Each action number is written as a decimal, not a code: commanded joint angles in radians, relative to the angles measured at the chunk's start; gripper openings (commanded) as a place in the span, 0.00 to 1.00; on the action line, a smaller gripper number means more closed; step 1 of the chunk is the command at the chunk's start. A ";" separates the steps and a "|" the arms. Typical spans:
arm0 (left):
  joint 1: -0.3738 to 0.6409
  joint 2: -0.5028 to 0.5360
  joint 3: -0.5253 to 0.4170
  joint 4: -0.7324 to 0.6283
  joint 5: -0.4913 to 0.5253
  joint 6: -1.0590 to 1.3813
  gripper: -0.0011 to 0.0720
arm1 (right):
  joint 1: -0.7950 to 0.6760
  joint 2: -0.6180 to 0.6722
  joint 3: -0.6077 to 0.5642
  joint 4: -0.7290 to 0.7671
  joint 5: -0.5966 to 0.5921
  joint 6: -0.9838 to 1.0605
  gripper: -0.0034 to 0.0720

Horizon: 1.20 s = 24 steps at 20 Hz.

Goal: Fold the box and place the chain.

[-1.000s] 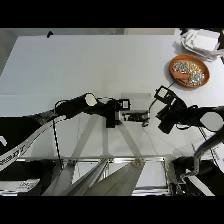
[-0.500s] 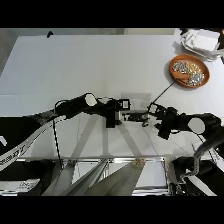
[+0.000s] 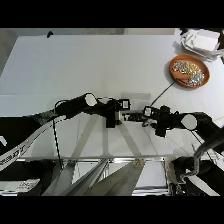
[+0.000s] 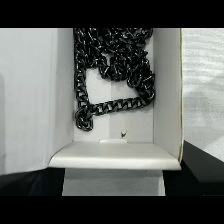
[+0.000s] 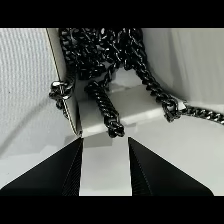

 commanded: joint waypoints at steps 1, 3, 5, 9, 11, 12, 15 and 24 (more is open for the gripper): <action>0.000 0.000 0.000 0.000 0.000 0.000 0.30 | 0.000 -0.005 0.000 0.044 -0.014 -0.088 0.43; 0.000 0.000 0.000 0.000 0.000 0.000 0.30 | 0.000 -0.005 0.000 0.072 -0.026 -0.134 0.43; 0.000 0.000 0.000 0.000 0.000 0.000 0.30 | 0.000 -0.005 0.000 0.088 -0.029 -0.167 0.42; 0.000 0.000 0.000 0.000 0.000 0.000 0.30 | 0.000 -0.005 0.000 0.094 -0.029 -0.181 0.34; 0.000 0.000 0.000 0.000 0.000 0.000 0.30 | 0.000 -0.005 0.000 0.093 -0.026 -0.181 0.25; 0.000 0.000 0.000 0.000 0.000 0.000 0.30 | 0.000 -0.005 0.000 0.093 -0.024 -0.181 0.25; 0.000 0.000 0.000 0.000 0.000 0.000 0.30 | 0.000 -0.005 0.000 0.092 -0.016 -0.181 0.17; 0.000 0.000 0.000 0.000 0.000 0.000 0.30 | 0.000 0.018 0.000 -0.055 0.047 -0.063 0.06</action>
